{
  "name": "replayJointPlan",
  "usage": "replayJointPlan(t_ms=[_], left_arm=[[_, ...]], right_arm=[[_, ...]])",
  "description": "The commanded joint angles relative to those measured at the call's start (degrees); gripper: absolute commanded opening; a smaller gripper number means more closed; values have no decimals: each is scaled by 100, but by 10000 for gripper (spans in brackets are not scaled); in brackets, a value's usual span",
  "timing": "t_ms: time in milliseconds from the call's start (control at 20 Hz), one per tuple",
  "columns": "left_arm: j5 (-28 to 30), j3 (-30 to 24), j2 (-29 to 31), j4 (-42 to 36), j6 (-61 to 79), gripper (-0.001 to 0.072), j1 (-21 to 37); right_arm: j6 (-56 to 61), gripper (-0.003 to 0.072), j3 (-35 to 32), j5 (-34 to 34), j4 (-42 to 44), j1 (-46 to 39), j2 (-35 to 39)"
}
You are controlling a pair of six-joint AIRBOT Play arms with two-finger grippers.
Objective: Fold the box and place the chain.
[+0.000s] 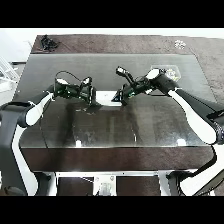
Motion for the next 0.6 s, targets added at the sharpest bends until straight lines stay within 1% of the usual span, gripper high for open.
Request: replayJointPlan(t_ms=[0,150,300,350,550], left_arm=[[13,4,4,0,0,38,4],[15,4,4,0,0,39,4],[15,4,4,0,0,39,4],[15,4,4,0,0,38,4],[15,4,4,0,0,39,4]], right_arm=[[-13,9,-348,-271,-2,-7,4],[-11,9,-326,-262,79,-7,107],[-400,8,-326,-243,643,-7,586],[-439,9,-321,-293,662,-7,693],[-437,8,-413,-540,636,-48,647]])
